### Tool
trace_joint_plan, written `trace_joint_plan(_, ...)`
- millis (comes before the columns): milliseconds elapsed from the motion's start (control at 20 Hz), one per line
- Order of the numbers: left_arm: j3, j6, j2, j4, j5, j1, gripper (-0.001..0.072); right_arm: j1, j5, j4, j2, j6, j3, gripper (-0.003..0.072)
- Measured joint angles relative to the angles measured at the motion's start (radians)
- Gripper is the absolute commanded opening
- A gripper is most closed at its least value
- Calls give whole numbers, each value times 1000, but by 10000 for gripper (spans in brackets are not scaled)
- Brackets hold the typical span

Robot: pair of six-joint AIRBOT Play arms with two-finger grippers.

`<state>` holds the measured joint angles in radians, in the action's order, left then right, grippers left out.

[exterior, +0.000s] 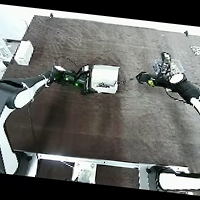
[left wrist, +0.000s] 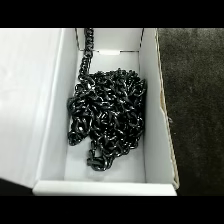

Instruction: Fold the box and place the chain.

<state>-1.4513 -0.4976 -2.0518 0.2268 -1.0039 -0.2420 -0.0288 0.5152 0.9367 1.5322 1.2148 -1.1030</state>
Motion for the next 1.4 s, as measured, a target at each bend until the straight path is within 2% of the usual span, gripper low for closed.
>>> trace_joint_plan(250,0,0,0,0,0,0,523,-63,-100,-3,67,110,-16,549)
trace_joint_plan(500,0,0,0,0,0,0,523,-71,-124,-6,147,145,-81,544)
trace_joint_plan(600,0,0,0,0,0,0,523,-63,-127,-10,179,156,-109,492)
trace_joint_plan(950,0,0,0,0,0,0,523,-39,-120,-11,246,199,-165,472)
trace_joint_plan(1050,0,0,0,-1,-1,0,523,-37,-116,-11,259,211,-177,393)
trace_joint_plan(1200,0,0,0,-2,-1,0,523,-35,-106,-12,283,223,-206,387)
trace_joint_plan(1250,0,0,0,-2,-2,0,523,-34,-97,-12,292,226,-219,320)
trace_joint_plan(1300,0,0,0,-2,-2,0,523,-34,-84,-11,302,231,-231,291)
trace_joint_plan(1400,0,0,0,-3,-2,0,523,-34,-52,-11,320,235,-254,287)
